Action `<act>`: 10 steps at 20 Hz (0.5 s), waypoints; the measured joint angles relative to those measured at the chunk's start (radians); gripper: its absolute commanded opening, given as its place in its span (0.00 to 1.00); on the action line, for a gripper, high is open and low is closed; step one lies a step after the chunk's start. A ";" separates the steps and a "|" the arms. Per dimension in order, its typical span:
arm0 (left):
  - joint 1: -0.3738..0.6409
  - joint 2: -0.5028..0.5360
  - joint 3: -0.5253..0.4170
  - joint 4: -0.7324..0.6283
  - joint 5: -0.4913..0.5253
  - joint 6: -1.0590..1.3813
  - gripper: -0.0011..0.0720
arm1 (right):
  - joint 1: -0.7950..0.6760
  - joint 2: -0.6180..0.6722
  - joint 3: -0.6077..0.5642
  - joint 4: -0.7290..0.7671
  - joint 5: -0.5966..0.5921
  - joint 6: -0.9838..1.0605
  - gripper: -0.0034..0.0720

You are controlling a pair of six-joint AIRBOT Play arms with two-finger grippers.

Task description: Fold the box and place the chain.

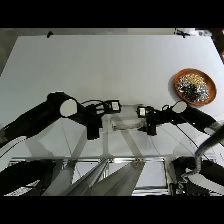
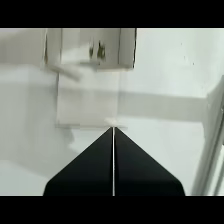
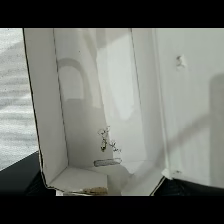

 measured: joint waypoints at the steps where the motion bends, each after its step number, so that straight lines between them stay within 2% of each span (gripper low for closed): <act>1: 0.020 0.021 -0.023 0.006 -0.015 -0.050 0.03 | 0.000 0.000 0.000 0.000 0.000 0.000 0.49; 5: 0.091 0.063 -0.133 -0.010 0.012 -0.243 0.03 | 0.000 0.000 0.000 0.000 0.000 0.000 0.49; 10: 0.124 0.028 -0.203 -0.097 0.204 -0.420 0.02 | 0.000 0.000 0.000 0.000 0.000 -0.001 0.49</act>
